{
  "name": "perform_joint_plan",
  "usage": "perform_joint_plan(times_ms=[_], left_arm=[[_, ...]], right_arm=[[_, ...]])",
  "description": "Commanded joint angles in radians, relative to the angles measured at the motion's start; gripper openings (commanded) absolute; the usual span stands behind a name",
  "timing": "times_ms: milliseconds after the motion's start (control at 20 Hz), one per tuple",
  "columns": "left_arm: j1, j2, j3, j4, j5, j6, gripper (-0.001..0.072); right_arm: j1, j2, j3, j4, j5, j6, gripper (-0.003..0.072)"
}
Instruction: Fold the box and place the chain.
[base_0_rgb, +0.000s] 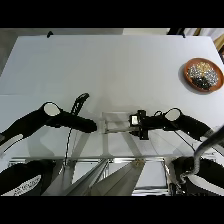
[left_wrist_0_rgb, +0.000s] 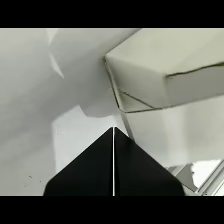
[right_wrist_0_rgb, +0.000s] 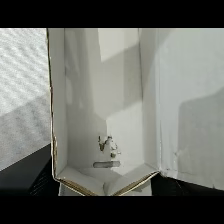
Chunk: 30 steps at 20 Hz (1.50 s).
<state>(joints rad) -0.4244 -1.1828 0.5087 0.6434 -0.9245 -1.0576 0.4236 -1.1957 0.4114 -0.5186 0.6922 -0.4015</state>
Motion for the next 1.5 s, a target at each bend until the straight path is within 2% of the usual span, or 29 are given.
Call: perform_joint_plan(times_ms=[0,100,300,450,500,550,650,700,750,1100,1450], left_arm=[[-0.004,0.061,0.0,-0.054,0.002,0.026,0.0013],[-0.007,0.079,0.0,-0.081,0.008,0.026,0.0017],[-0.007,0.082,0.0,-0.085,0.012,0.026,0.0114],[-0.007,0.083,0.0,-0.088,0.009,0.026,0.0124],[-0.007,0.083,0.0,-0.088,0.008,0.026,0.0203],[-0.008,0.083,0.0,-0.089,0.007,0.026,0.0236],[-0.009,0.083,0.0,-0.089,0.002,0.024,0.024],[-0.016,0.083,0.0,-0.089,0.003,0.021,0.0303],[-0.028,0.082,0.0,-0.089,0.009,0.016,0.0317],[-0.111,0.068,0.001,-0.065,0.158,-0.089,0.0318],[-0.176,0.068,0.06,0.135,0.196,-0.34,0.0336]], right_arm=[[0.0,0.0,0.0,0.0,0.0,0.0,0.0385],[0.0,0.0,0.0,0.0,0.0,0.0,0.0385],[0.0,0.0,0.0,0.0,0.0,0.0,0.0385],[0.0,0.0,0.0,0.0,0.0,0.0,0.0385],[0.0,0.0,0.0,0.0,0.0,0.0,0.0385],[0.0,0.0,0.0,0.0,0.0,0.0,0.0385],[0.0,0.0,0.0,0.0,0.0,0.0,0.0385],[0.0,0.0,0.0,0.0,0.0,0.0,0.0385],[0.0,0.0,0.0,0.0,0.0,0.0,0.0385],[0.0,0.0,0.0,0.0,0.0,0.0,0.0385],[0.0,0.0,0.0,0.0,0.0,0.0,0.0385]])
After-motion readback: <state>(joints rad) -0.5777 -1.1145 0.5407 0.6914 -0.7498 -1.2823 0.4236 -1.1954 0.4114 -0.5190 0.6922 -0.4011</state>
